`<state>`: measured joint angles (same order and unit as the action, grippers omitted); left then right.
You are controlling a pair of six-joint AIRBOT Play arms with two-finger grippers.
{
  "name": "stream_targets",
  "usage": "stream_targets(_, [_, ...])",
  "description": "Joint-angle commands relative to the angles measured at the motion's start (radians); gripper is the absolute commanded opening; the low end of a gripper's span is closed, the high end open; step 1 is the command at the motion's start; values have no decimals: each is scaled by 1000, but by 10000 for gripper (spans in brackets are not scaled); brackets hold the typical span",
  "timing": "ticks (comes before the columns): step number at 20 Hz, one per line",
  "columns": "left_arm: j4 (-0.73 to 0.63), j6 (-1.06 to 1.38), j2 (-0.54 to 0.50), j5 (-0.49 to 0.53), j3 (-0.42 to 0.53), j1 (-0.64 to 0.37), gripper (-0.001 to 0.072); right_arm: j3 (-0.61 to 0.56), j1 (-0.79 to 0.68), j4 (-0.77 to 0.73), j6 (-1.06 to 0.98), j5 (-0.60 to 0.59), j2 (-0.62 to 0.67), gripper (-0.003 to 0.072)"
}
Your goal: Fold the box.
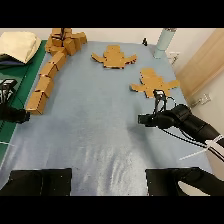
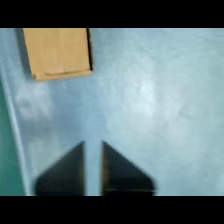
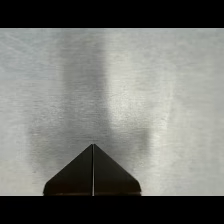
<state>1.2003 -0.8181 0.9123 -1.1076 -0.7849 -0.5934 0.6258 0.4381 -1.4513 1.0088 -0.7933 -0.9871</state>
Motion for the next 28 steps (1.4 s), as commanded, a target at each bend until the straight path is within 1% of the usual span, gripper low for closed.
stream_targets(1, [-138,-100,-84,-134,-30,68,18,47,0,-41,122,-1,-19,8])
stream_targets(2, [-204,-107,-90,-128,-48,135,18,85,0,-42,148,-1,-39,8])
stream_targets(3, [-219,-157,-89,-109,-69,214,18,136,0,-42,166,-2,-68,8])
stream_targets(6, [-167,-320,-26,-28,-141,477,17,312,0,-50,208,-17,-180,8])
stream_targets(7, [-166,-334,6,-5,-166,542,17,374,0,-56,217,-37,-223,8])
stream_targets(9, [-167,-382,87,42,-220,644,18,468,0,-80,240,-77,-299,8])
stream_targets(11, [-168,-425,167,69,-261,705,18,521,0,-115,242,-113,-361,8])
stream_targets(14, [-183,-437,250,96,-287,753,18,532,0,-199,262,-104,-402,8])
stream_targets(17, [-244,-436,286,155,-287,762,18,532,0,-233,268,-94,-412,8])
stream_targets(19, [-262,-436,287,160,-287,762,18,532,0,-232,267,-96,-412,9])
stream_targets(28, [-262,-436,287,158,-287,762,18,532,0,-229,267,-106,-412,8])
